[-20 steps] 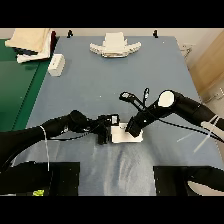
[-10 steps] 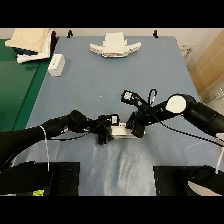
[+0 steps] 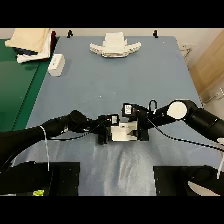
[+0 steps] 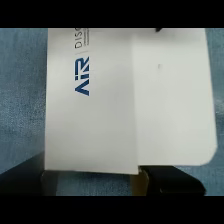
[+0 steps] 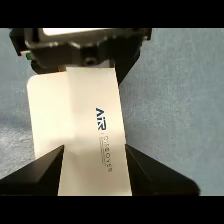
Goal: Fold the box.
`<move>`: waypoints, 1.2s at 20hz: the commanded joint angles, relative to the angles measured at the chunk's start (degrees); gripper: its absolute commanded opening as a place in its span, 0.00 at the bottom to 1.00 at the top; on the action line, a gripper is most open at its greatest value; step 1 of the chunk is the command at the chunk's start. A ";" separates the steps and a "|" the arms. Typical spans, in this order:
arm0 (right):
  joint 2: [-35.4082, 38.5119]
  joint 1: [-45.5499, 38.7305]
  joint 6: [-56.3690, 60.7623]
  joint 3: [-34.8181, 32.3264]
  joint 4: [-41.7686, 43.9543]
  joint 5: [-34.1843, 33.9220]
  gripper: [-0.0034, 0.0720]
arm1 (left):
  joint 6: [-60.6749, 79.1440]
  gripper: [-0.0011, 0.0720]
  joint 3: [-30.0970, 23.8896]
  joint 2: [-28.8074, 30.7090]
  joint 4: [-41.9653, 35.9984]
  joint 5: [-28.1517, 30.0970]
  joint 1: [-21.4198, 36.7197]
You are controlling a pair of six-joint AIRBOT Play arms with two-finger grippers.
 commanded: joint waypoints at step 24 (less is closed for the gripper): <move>3.69 8.90 -1.44 -2.29 -12.35 -12.96 0.83 | 0.00 0.74 0.02 0.00 0.00 0.00 -0.02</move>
